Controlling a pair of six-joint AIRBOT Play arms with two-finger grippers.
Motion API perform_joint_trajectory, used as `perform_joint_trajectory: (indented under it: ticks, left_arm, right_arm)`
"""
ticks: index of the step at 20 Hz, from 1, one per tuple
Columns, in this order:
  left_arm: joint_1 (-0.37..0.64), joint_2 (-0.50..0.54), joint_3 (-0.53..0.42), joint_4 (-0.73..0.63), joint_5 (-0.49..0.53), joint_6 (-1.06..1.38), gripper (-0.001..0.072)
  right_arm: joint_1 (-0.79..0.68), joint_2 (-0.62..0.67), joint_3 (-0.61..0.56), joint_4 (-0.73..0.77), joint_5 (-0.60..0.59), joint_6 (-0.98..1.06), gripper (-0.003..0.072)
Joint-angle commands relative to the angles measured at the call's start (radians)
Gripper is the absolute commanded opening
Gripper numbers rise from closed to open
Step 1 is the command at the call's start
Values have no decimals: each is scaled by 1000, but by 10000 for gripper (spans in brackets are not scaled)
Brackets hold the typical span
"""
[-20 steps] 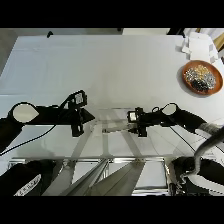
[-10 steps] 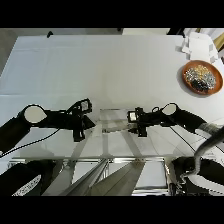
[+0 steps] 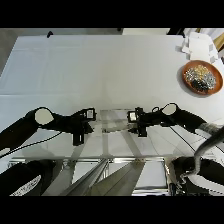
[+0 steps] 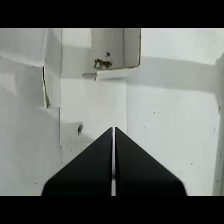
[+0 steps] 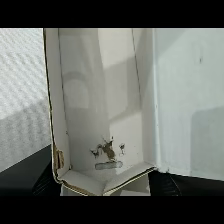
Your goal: Fold the box and place the chain.
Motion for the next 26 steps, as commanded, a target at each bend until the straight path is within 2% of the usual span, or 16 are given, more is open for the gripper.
perform_joint_trajectory:
  ticks: [1, 2, 3, 4, 5, 6, 8, 12, 15, 19, 21, 22, 26]
  left_arm:
    - [0, -48, -5, 36, 31, 3, 123]
    - [0, -56, -5, 37, 45, 4, 173]
    - [2, -60, -5, 37, 66, 13, 174]
    - [5, -60, -5, 34, 93, 34, 220]
    - [5, -60, -5, 31, 125, 60, 321]
    - [5, -60, -5, 26, 154, 96, 365]
    - [5, -61, -5, 26, 179, 193, 394]
    - [3, -77, -5, 31, 206, 339, 393]
    - [1, -78, -5, -16, 223, 405, 392]
    - [-37, -78, -5, -16, 224, 456, 388]
    - [-48, -84, -5, -16, 219, 455, 355]
    - [-48, -90, -5, -16, 208, 455, 312]
    - [-78, -97, -5, -20, 210, 456, 310]
  right_arm:
    - [0, 0, 0, 0, 0, 0, 292]
    - [0, 0, 0, 0, 0, 0, 292]
    - [0, 0, 0, 0, 0, 0, 292]
    - [0, 0, 0, 0, 0, 0, 292]
    - [0, 0, 0, 0, 0, 0, 292]
    - [0, 0, 0, 0, 0, 0, 292]
    - [0, 0, 0, 0, 0, 0, 292]
    - [0, 0, 0, 0, 0, 0, 292]
    - [0, 0, 0, 0, 0, 0, 292]
    - [0, 0, 0, 0, 0, 0, 292]
    - [0, 0, 0, 0, 0, 0, 292]
    - [0, 0, 0, 0, 0, 0, 292]
    - [0, 0, 0, 0, 0, 0, 292]
